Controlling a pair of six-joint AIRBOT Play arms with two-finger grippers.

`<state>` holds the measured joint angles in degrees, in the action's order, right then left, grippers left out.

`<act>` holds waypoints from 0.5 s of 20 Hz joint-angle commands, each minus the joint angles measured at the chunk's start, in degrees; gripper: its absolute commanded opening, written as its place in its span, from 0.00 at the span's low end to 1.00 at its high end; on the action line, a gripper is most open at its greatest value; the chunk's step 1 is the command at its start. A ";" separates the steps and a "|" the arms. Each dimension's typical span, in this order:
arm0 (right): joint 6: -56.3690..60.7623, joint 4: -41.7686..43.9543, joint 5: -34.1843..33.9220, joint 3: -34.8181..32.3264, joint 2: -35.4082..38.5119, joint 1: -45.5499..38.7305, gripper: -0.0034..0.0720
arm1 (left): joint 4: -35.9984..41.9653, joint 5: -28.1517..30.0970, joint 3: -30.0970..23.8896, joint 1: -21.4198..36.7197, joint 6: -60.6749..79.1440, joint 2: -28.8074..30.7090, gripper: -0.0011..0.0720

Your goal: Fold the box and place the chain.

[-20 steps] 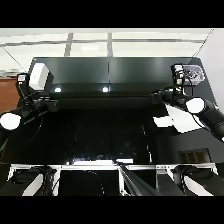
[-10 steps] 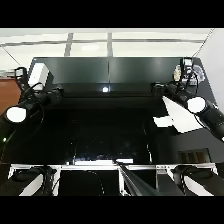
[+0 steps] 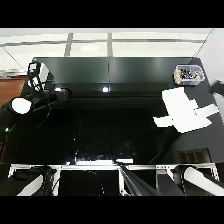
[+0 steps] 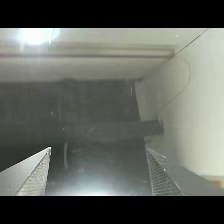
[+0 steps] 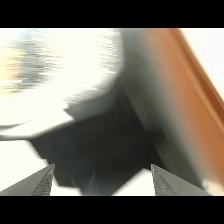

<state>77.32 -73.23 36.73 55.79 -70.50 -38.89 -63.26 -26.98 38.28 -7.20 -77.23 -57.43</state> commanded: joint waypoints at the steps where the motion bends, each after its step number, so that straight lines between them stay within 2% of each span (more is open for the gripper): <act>1: -5.64 4.24 24.37 13.05 -10.47 -18.08 0.98 | -4.37 -4.92 1.03 -0.20 -6.56 -1.97 0.98; 3: -14.47 12.92 33.29 19.19 -16.44 -20.46 0.98 | -4.50 -8.07 1.60 -0.20 -8.81 -4.39 0.98; 5: -18.47 17.62 39.85 24.83 -22.34 -20.28 0.98 | -4.48 -9.66 2.10 -0.20 -10.05 -6.29 0.98; 10: -22.69 23.17 49.46 34.97 -34.67 -17.44 0.98 | -4.26 -9.40 2.32 -0.46 -9.94 -7.30 0.98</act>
<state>58.37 -54.37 77.41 85.12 -98.43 -56.95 -67.33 -35.62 40.40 -7.44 -86.43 -63.99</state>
